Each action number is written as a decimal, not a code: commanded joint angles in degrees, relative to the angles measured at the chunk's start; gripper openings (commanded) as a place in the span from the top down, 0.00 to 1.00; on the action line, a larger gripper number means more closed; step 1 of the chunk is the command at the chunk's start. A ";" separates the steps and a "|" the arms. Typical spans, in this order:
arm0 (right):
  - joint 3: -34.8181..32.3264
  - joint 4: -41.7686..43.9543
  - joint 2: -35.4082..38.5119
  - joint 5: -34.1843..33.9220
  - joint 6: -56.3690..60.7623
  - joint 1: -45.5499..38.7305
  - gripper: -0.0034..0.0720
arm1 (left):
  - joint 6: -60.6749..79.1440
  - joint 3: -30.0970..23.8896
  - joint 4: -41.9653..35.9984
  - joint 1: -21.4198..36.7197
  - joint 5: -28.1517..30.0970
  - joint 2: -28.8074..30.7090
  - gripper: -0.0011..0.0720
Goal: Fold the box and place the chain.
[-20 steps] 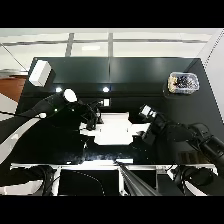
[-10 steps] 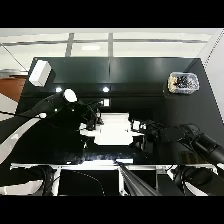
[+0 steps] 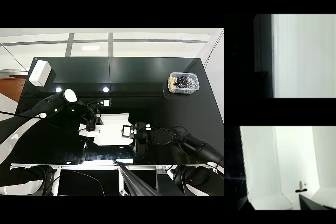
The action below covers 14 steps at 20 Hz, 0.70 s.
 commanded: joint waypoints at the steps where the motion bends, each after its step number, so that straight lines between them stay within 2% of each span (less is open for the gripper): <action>1: 2.14 -2.40 0.20 3.34 5.75 1.40 0.03 | -0.76 -0.02 0.00 -0.04 -0.13 -0.02 0.95; 4: 3.89 -10.21 1.77 4.96 12.85 1.09 0.03 | -2.23 -0.02 0.02 -0.04 -0.17 0.00 0.95; 11: 5.44 -10.56 3.50 4.76 13.81 -0.04 0.03 | -2.29 -0.02 0.00 -0.04 -0.17 0.00 0.95; 14: 5.42 -10.56 3.50 2.01 15.10 -2.36 0.03 | -2.29 -0.02 0.02 -0.04 -0.13 0.00 0.95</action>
